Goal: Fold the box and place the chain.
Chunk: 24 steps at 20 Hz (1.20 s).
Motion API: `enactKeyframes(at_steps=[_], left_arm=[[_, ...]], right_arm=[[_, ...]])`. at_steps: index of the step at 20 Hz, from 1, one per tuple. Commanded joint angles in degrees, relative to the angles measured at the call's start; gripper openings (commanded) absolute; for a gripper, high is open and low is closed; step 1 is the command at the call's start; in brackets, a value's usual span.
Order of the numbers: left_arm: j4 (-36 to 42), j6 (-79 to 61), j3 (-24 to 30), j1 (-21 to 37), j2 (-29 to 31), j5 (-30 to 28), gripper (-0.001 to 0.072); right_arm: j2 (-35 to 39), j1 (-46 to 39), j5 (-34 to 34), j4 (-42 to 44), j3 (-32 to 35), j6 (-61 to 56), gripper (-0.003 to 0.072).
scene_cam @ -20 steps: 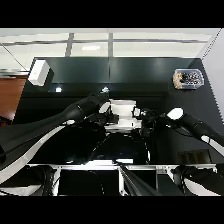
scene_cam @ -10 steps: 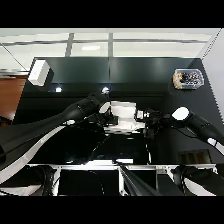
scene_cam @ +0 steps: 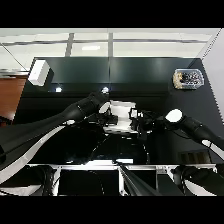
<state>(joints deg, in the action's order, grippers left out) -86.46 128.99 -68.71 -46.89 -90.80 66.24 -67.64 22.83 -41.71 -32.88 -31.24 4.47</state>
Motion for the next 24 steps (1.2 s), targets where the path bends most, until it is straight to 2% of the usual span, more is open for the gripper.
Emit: enactKeyframes(at_steps=[1,4,5,6,7,8,9,10,11,12,14,16,19,22,24], left_arm=[[0.17,0.07,-0.04,0.00,-0.04,-0.02,0.0026],[0.20,0.07,-0.04,0.00,-0.04,0.02,0.0026],[0.20,0.09,-0.04,0.00,-0.04,0.02,0.0026],[0.20,0.09,-0.04,0.00,-0.04,0.02,0.0026],[0.20,0.09,-0.04,0.00,-0.04,0.02,0.0026],[0.20,0.09,-0.04,0.00,-0.04,0.04,0.0026],[0.20,0.09,-0.04,0.00,-0.04,0.02,0.0026],[0.20,0.09,-0.04,0.00,-0.04,0.02,0.0026],[0.20,0.09,-0.04,0.00,-0.04,0.04,0.0026],[0.20,0.09,-0.04,0.00,-0.04,0.04,0.0026],[0.20,0.09,-0.04,0.00,-0.04,0.04,0.0026],[0.20,0.09,-0.04,0.02,-0.04,-0.02,0.0026],[0.20,0.11,-0.04,0.02,-0.04,-0.04,0.0026],[0.17,0.11,-0.04,0.02,-0.04,-0.17,0.0026],[0.17,0.09,-0.04,0.04,-0.04,-0.17,0.0026]], right_arm=[[-1.22,1.33,1.01,2.38,-0.04,-3.54,0.0126],[-1.22,1.31,1.05,2.19,-0.04,-5.70,0.0128],[-1.22,1.31,1.42,2.19,-0.04,-6.75,0.0238],[-1.20,1.29,1.84,2.14,-0.04,-7.78,0.0380],[-1.20,1.20,1.77,2.14,-0.04,-8.11,0.0225],[-1.20,1.20,1.79,2.14,-0.04,-9.70,0.0169],[-1.20,1.20,1.90,2.16,-0.04,-10.91,0.0344],[-1.20,1.20,1.88,2.10,-0.04,-12.04,0.0428],[-1.18,1.20,1.11,1.01,-0.04,-13.22,0.0123],[-1.11,1.07,-0.02,-0.24,-0.07,-15.06,0.0010],[0.24,-0.39,-3.10,-4.83,-0.70,-25.90,0.0012],[3.82,-4.79,-10.47,-13.14,-3.56,-40.04,0.0012],[11.26,-17.57,-20.57,-24.48,-8.59,-58.36,0.0012],[14.14,-34.40,-20.44,-27.28,-6.62,-73.13,0.0012],[13.68,-41.62,-17.00,-24.24,-0.72,-81.26,0.0012]])
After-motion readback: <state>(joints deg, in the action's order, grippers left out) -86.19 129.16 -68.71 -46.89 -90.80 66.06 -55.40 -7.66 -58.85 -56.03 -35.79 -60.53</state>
